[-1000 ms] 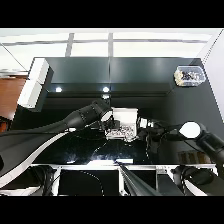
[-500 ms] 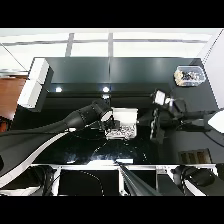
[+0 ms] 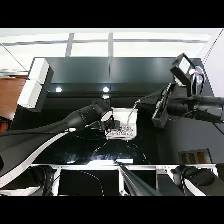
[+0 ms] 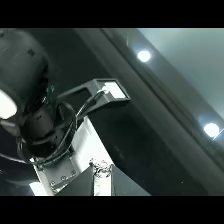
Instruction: Fold the box and place the chain.
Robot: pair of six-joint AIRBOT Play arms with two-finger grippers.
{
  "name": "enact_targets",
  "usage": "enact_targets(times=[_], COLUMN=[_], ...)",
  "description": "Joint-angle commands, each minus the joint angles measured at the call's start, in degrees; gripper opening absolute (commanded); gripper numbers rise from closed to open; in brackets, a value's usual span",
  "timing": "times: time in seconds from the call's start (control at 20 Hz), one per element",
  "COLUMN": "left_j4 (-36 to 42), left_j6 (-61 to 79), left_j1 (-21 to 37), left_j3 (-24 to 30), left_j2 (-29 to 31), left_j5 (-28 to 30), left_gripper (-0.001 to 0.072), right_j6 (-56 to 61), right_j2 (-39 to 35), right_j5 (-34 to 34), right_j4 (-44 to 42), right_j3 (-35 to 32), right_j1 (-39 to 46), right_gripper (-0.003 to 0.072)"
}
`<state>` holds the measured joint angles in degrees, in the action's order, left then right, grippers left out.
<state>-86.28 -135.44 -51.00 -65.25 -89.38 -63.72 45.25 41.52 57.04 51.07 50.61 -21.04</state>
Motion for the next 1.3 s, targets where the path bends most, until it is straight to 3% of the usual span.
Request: enact_targets(times=[0.0, 0.1, 0.4, 0.45, 0.5, 0.55, 0.9, 0.95, 1.05, 1.1, 1.25], left_j4=[0.0, 0.0, 0.0, 0.0, 0.0, 0.4, 0.3, 0.2, -0.1, -0.2, -1.8], left_j6=[0.0, 0.0, 0.0, 0.0, 0.1, 0.2, 0.0, 0.0, 0.1, 0.2, 1.1], left_j1=[0.0, 0.0, 0.0, 0.0, 0.0, 0.0, 0.0, 0.0, 0.0, 0.0, 0.0], left_j3=[0.0, 0.0, 0.0, 0.0, 0.0, 0.0, -0.2, -0.8, -2.4, -3.2, -5.6], left_j2=[0.0, 0.0, 0.0, 0.0, 0.0, 0.0, 0.1, 0.1, 0.1, 0.1, 1.4], left_j5=[0.1, 0.1, 0.2, 0.0, 0.2, 0.1, -1.7, -1.9, -2.3, -2.8, -4.5], left_gripper=[0.003, 0.003, 0.0031, 0.0031, 0.0031, 0.0031, 0.0035, 0.0109, 0.0375, 0.0411, 0.0411], right_j6=[4.5, 4.7, 8.3, 9.2, 10.0, 10.3, 10.5, 10.5, 10.5, 10.5, 10.7], right_j2=[1.4, 2.7, 3.0, 3.0, 3.0, 2.9, 2.9, 2.9, 2.9, 2.9, 2.9], right_j5=[1.9, 5.0, 5.3, 5.3, 5.4, 5.3, 7.9, 8.5, 9.2, 9.3, 9.4], right_j4=[-0.1, 0.0, 0.0, 0.0, 0.1, 0.2, 0.6, 0.6, 0.6, 0.6, 0.5], right_j3=[-0.3, -1.1, -6.2, -6.6, -6.8, -6.7, -6.7, -6.7, -6.7, -6.7, -6.7], right_j1=[0.2, 0.2, 0.2, 0.2, 0.2, 0.3, 8.3, 9.5, 11.1, 11.6, 12.4], right_gripper=[0.0047, 0.0047, 0.0049, 0.0135, 0.0453, 0.0684, 0.0691, 0.0691, 0.0691, 0.0691, 0.0691])
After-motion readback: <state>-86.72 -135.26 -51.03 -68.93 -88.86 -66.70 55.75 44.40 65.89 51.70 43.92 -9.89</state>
